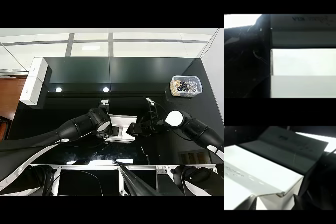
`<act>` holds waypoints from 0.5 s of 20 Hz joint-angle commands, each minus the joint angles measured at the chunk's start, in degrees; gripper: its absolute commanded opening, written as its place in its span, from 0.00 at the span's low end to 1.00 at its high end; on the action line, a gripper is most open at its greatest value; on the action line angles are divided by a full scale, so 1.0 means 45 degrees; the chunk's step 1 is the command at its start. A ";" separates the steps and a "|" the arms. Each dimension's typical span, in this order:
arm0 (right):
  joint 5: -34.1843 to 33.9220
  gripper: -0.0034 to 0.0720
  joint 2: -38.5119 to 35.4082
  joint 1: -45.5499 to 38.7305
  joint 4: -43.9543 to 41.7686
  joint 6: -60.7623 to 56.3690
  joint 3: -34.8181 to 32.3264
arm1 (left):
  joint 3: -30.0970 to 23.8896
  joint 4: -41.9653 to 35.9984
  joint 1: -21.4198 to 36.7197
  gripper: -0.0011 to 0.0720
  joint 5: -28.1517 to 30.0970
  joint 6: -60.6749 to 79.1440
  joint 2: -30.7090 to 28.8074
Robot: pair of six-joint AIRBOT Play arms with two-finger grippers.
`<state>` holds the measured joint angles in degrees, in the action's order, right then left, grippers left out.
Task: Fold the box and place the chain.
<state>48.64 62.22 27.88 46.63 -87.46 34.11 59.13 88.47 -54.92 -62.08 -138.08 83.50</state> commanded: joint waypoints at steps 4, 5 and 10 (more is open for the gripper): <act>-0.0126 0.73 0.0078 0.0287 0.0763 -0.1005 0.0393 | 0.0015 -0.0005 0.0005 0.06 0.0010 0.0024 0.0000; -0.0034 0.73 0.0097 0.0287 0.0767 -0.1059 0.0393 | 0.0015 -0.0005 0.0005 0.06 0.0010 0.0024 0.0000; 0.0146 0.70 0.0102 0.0291 0.1904 -0.2059 0.0525 | 0.0015 -0.0005 0.0005 0.06 0.0005 0.0024 0.0000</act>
